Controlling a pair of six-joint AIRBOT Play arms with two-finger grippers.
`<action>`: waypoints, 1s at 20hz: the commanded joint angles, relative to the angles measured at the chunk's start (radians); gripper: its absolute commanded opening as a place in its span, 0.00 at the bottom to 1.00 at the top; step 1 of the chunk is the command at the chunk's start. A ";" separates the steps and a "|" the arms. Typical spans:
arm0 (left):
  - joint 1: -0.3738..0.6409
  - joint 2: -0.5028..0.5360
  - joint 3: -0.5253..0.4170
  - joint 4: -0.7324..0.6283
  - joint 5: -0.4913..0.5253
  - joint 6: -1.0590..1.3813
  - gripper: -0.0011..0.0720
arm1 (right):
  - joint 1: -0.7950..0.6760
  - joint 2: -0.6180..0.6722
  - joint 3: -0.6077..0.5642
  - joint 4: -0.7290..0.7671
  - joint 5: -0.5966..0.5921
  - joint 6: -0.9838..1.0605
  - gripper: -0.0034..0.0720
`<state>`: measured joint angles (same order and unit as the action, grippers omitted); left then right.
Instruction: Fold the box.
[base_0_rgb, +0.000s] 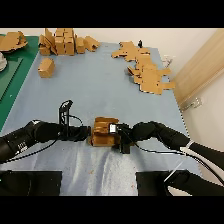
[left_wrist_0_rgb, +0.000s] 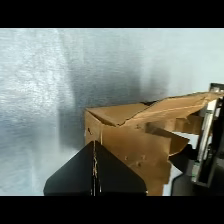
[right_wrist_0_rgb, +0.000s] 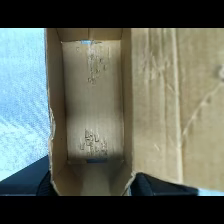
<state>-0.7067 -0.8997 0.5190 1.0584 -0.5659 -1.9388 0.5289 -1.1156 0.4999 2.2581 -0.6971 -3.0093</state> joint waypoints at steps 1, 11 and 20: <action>-0.020 -0.019 0.073 0.218 -0.119 -0.176 0.03 | 0.000 -0.001 0.000 0.000 0.000 0.001 0.73; -0.023 -0.029 0.074 -0.013 -0.102 -0.005 0.03 | 0.000 -0.001 0.000 -0.002 0.000 0.001 0.73; -0.023 -0.029 0.074 -0.071 -0.126 0.040 0.36 | 0.000 -0.001 0.000 -0.002 0.000 0.001 0.73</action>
<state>-0.7300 -0.9283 0.5922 1.0023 -0.6861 -1.9102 0.5289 -1.1156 0.5003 2.2555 -0.6971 -3.0085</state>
